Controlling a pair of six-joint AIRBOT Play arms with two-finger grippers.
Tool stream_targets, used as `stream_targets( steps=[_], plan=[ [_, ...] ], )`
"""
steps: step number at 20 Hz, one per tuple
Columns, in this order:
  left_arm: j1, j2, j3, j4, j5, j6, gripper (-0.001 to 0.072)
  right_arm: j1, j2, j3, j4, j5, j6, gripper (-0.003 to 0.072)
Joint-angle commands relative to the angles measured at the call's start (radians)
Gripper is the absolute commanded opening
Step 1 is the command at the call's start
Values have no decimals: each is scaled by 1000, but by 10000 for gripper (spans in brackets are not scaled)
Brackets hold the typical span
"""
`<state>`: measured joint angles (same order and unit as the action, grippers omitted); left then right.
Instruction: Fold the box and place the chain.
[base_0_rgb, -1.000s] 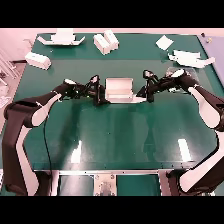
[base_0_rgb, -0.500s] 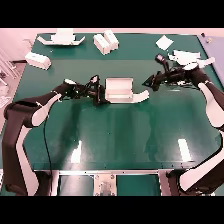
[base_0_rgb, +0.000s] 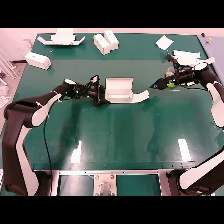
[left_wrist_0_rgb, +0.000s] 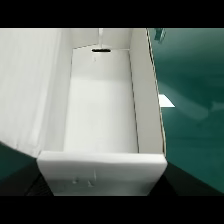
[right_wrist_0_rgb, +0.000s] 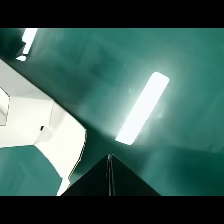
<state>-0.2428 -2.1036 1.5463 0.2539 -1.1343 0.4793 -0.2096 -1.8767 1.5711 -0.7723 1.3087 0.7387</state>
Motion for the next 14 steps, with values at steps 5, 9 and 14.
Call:
stream_targets(
  steps=[5, 9, 14],
  plan=[
    [0, 1, 0, 0, 0, 0, 537, 95, 0, -118, -6, 10, 92, 9],
    [0, 1, 0, 0, 0, 0, 537, 162, 0, -127, -6, 9, 119, 9],
    [0, 1, 0, 0, 0, 0, 537, 191, 25, -101, -18, 17, 152, 9]
  ],
)
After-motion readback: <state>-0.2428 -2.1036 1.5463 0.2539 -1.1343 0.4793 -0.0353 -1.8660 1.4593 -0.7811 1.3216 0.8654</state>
